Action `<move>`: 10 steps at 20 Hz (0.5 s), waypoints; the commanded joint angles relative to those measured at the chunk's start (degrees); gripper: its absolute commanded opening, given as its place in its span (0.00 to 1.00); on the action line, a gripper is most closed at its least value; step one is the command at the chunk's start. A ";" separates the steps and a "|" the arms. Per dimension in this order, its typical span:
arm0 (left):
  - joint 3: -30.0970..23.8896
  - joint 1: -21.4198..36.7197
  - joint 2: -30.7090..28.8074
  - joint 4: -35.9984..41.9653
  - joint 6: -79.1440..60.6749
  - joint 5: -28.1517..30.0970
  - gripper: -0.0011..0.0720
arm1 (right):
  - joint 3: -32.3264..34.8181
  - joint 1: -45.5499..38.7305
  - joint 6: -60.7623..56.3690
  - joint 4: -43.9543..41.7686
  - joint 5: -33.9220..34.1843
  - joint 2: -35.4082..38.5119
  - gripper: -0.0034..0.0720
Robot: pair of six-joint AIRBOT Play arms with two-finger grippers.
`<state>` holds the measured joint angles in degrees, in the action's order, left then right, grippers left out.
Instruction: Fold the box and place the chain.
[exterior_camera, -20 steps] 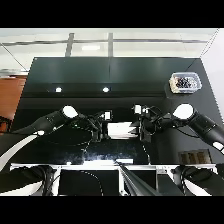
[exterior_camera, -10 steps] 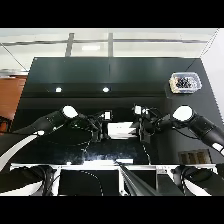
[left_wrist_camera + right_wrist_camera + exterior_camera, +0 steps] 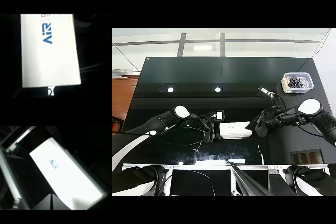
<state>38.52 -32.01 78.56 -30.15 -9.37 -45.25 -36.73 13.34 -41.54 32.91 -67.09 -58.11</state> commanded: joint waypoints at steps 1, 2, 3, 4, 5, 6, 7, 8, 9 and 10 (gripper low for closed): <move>0.02 -0.02 0.04 -0.02 -0.07 0.04 0.71 | 1.79 -1.40 -16.39 -4.15 0.50 -0.68 0.06; 0.02 -0.02 0.04 -0.02 -0.07 0.04 0.71 | 2.86 -1.25 -16.98 -7.54 1.99 -1.60 0.06; 0.02 -0.02 0.04 -0.04 -0.07 0.04 0.71 | 3.39 -0.92 -16.98 -9.88 2.78 -2.82 0.06; 0.02 -0.02 0.04 -0.02 -0.07 0.04 0.71 | 3.43 -0.17 -17.09 -10.56 3.30 -4.33 0.06; 0.02 -0.02 0.04 -0.02 -0.04 0.04 0.71 | 3.43 0.76 -17.38 -10.16 3.98 -5.57 0.06; 0.02 -0.02 0.04 -0.02 -0.07 0.04 0.71 | 3.43 1.88 -17.42 -9.70 5.07 -6.88 0.06; 0.02 -0.02 0.04 -0.02 -0.04 0.02 0.71 | 3.43 2.93 -17.44 -9.49 6.36 -8.20 0.06; 0.02 -0.02 0.04 -0.02 -0.04 0.02 0.71 | 3.43 3.69 -17.44 -9.25 7.39 -9.29 0.06; 0.02 -0.02 0.04 -0.02 -0.04 0.02 0.71 | 3.43 4.26 -17.49 -8.66 8.33 -10.51 0.06; 0.02 -0.02 0.04 -0.02 -0.04 0.02 0.71 | 3.43 4.55 -17.53 -8.41 8.81 -11.61 0.06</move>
